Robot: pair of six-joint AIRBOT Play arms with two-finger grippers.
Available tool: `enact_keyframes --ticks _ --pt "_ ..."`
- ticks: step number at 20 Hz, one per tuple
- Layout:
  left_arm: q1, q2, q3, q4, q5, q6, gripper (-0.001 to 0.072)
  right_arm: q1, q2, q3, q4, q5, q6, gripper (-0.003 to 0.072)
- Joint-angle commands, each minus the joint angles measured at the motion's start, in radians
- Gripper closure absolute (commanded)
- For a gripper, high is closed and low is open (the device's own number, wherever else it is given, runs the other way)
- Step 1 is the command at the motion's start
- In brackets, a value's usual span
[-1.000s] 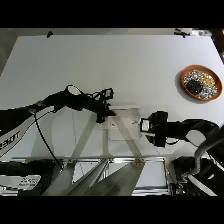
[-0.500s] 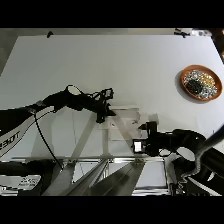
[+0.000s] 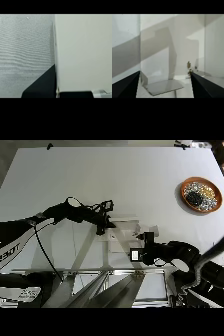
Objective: Fold the box and place the chain.
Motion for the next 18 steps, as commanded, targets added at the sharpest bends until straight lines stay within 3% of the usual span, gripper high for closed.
enact_keyframes --ticks 1,8,13,18 --pt "0.000 -0.001 0.000 0.000 0.000 0.000 0.0697 0.001 -0.016 -0.001 0.000 -0.073 0.000 0.0003" --pt "0.000 -0.001 0.000 0.000 0.000 0.000 0.0697 0.001 -0.023 -0.001 0.000 -0.079 -0.006 0.0003" --pt "0.000 -0.001 0.000 0.000 0.000 0.000 0.0697 0.001 0.098 -0.005 -0.004 0.140 -0.038 0.0003" --pt "0.000 -0.001 0.000 0.000 0.000 0.000 0.0697 0.001 0.054 -0.031 -0.008 0.063 -0.036 0.0004"
